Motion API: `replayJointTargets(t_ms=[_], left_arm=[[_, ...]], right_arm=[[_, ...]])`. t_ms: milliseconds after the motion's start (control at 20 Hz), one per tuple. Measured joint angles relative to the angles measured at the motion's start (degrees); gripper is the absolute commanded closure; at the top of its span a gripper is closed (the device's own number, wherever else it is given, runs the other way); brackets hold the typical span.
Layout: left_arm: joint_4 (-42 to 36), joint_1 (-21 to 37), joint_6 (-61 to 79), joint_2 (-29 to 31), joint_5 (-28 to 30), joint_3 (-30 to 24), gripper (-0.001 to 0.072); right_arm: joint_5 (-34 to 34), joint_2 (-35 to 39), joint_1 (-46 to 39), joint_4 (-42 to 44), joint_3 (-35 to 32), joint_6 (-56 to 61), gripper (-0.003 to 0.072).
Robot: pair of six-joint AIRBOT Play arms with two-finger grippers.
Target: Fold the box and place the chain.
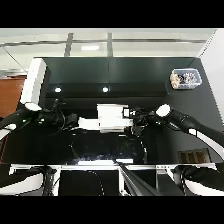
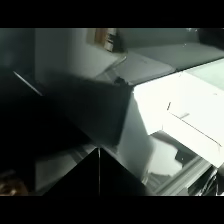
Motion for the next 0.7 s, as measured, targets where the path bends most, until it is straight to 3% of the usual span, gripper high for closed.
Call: replayJointTargets(t_ms=[150,200,250,400,450,700], left_arm=[[-1.66,-2.16,4.31,-2.12,-1.31,2.27,0.0677],[-2.62,-2.27,6.36,-2.49,-2.47,3.1,0.0583],[-3.56,-2.19,7.93,-2.75,-3.74,3.89,0.043],[-5.05,-2.27,10.67,-3.19,-6.49,5.95,0.0153],[-5.27,-2.54,11.15,-3.26,-6.75,6.45,0.0126],[-5.86,-6.6,12.15,-3.39,-8.11,8.96,0.0131]], right_arm=[[0.0,0.0,0.0,0.0,0.0,0.0,0.0622],[0.0,0.0,0.0,0.0,0.0,0.0,0.0622],[0.0,0.0,0.0,0.0,0.0,0.0,0.0623],[0.0,0.0,0.0,0.0,0.0,0.0,0.0622],[0.0,0.0,0.0,0.0,0.0,0.0,0.0623],[0.0,0.0,0.0,0.0,0.0,0.02,0.0622]])
